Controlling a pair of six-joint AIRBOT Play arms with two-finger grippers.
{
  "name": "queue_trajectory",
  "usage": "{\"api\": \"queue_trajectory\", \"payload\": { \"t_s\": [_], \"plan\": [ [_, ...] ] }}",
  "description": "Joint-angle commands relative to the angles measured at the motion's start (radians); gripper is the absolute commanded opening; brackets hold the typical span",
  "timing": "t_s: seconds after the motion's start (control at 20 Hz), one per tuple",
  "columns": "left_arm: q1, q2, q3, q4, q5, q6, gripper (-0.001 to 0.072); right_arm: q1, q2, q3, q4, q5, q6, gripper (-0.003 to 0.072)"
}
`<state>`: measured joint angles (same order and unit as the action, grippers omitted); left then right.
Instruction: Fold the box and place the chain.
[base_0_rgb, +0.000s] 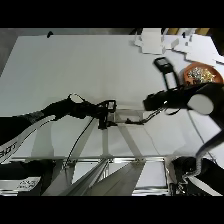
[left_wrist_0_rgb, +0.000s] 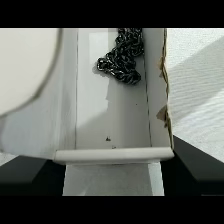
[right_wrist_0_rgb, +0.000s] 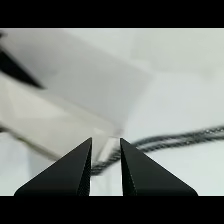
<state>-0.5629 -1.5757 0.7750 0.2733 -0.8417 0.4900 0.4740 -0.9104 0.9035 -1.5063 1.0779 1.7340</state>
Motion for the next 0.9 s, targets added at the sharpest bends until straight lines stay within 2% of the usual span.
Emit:
{"api": "queue_trajectory", "payload": {
  "t_s": [0.0,0.2,0.35,0.85],
  "plan": [
    [0.0,0.0,0.0,0.0,0.0,0.0,0.0154,-0.211,0.0,0.018,-0.089,0.097,0.011,0.0195],
    [0.0,0.0,0.0,0.0,0.0,0.0,0.0154,-0.371,-0.003,-0.012,-0.142,0.077,0.011,0.0194],
    [0.0,0.0,0.0,0.0,0.0,0.0,0.0154,-0.429,-0.024,-0.043,-0.166,0.031,0.011,0.0194],
    [0.0,0.0,0.0,0.0,0.0,0.0,0.0154,-0.441,-0.293,-0.062,-0.132,-0.046,-0.024,0.0203]
  ]
}}
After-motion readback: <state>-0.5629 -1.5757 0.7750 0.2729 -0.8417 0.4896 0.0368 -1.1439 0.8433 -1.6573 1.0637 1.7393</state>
